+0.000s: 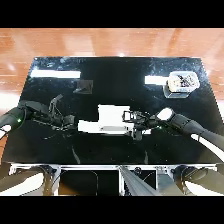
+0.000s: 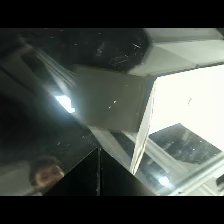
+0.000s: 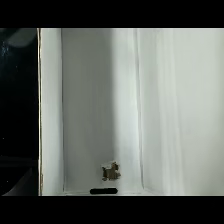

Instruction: Fold the box and place the chain.

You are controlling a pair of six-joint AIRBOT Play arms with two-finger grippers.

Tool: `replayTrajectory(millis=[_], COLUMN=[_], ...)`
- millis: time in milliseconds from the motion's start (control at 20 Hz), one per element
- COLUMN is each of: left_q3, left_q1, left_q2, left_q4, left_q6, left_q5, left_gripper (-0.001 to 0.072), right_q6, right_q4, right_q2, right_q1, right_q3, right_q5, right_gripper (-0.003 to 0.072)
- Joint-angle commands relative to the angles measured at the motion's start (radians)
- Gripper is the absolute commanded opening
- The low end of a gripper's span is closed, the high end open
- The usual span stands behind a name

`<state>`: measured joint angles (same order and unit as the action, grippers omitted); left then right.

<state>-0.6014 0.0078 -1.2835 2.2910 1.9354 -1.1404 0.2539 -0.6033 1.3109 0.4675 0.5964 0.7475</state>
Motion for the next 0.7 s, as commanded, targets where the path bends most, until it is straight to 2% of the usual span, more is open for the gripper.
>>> replayTrajectory(millis=[0, 400, 450, 550, 600, 650], left_q3=[-0.001, -0.011, -0.023, -0.054, -0.074, -0.093], left_q1=[-0.049, -0.173, -0.177, -0.175, -0.176, -0.175], left_q2=[-0.068, -0.076, -0.076, -0.076, -0.076, -0.076], left_q4=[0.072, 0.097, 0.097, 0.089, 0.071, 0.06], left_q6=[0.034, 0.044, 0.044, 0.048, 0.048, 0.048], left_q5=[0.0, 0.071, 0.06, 0.013, -0.014, -0.035], left_gripper=[0.0018, 0.0026, 0.0116, 0.0374, 0.045, 0.0459], right_q6=[0.0, 0.0, 0.0, 0.0, 0.0, 0.0], right_q4=[0.0, 0.0, 0.0, 0.0, 0.0, 0.0], right_q2=[0.0, 0.0, 0.0, 0.0, 0.0, 0.0], right_q1=[0.0, 0.0, 0.0, 0.0, 0.0, 0.0], right_q3=[0.0, 0.0, 0.001, 0.0, 0.001, 0.001], right_q5=[0.0, 0.0, 0.0, 0.0, 0.0, 0.0], right_gripper=[0.058, 0.058, 0.058, 0.058, 0.058, 0.058])
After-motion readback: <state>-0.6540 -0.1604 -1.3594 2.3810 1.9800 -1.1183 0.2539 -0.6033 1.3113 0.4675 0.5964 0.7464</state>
